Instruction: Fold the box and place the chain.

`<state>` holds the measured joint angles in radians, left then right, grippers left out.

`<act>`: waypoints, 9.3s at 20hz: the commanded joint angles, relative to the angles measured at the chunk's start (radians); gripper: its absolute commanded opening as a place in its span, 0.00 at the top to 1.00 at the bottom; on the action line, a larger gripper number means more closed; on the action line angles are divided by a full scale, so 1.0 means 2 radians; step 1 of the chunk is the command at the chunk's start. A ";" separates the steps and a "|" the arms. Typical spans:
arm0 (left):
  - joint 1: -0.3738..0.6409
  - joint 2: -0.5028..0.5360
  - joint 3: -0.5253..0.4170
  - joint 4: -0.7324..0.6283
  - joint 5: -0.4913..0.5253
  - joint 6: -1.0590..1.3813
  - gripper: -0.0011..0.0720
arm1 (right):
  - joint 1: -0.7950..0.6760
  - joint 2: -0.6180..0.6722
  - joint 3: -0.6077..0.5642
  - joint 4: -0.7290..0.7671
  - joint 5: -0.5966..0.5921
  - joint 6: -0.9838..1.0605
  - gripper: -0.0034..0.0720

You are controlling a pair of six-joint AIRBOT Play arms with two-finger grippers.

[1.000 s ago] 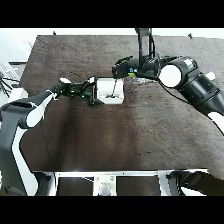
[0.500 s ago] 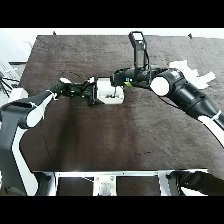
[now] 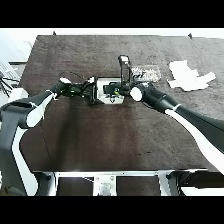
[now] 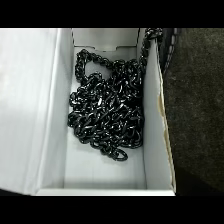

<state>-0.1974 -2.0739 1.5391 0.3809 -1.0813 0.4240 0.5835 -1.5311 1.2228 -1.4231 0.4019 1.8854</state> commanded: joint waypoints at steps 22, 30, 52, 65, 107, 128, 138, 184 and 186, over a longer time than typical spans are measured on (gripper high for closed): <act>0.001 0.000 0.000 0.000 0.000 0.000 0.51 | -0.002 0.041 -0.021 0.018 -0.027 -0.007 0.95; 0.001 0.000 0.000 0.000 0.000 0.000 0.51 | -0.010 -0.062 -0.018 0.028 -0.044 -0.004 0.73; 0.001 0.000 0.000 0.000 0.000 0.000 0.51 | -0.166 -0.154 0.060 0.028 -0.061 -0.032 0.29; 0.001 0.000 0.000 0.000 0.000 0.000 0.51 | -0.149 -0.068 0.113 -0.020 0.022 -0.076 0.95; 0.001 0.000 0.000 0.000 0.000 0.000 0.51 | -0.003 0.058 -0.051 -0.091 -0.033 -0.033 0.95; 0.001 0.000 0.000 0.000 0.000 0.000 0.51 | -0.157 0.130 -0.027 -0.041 -0.045 -0.362 0.95; 0.001 0.000 0.000 0.000 0.000 0.000 0.51 | -0.245 -0.061 0.117 0.376 0.192 -0.749 0.95; 0.001 0.000 0.000 0.000 0.000 0.000 0.51 | -0.155 -0.181 0.244 0.335 0.427 -0.765 0.56; 0.001 0.000 0.000 0.000 0.000 0.000 0.51 | -0.155 -0.183 0.244 0.335 0.427 -0.765 0.56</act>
<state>-0.1974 -2.0739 1.5391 0.3809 -1.0821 0.4240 0.2695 -1.8935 1.7088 -0.7433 1.2579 0.3531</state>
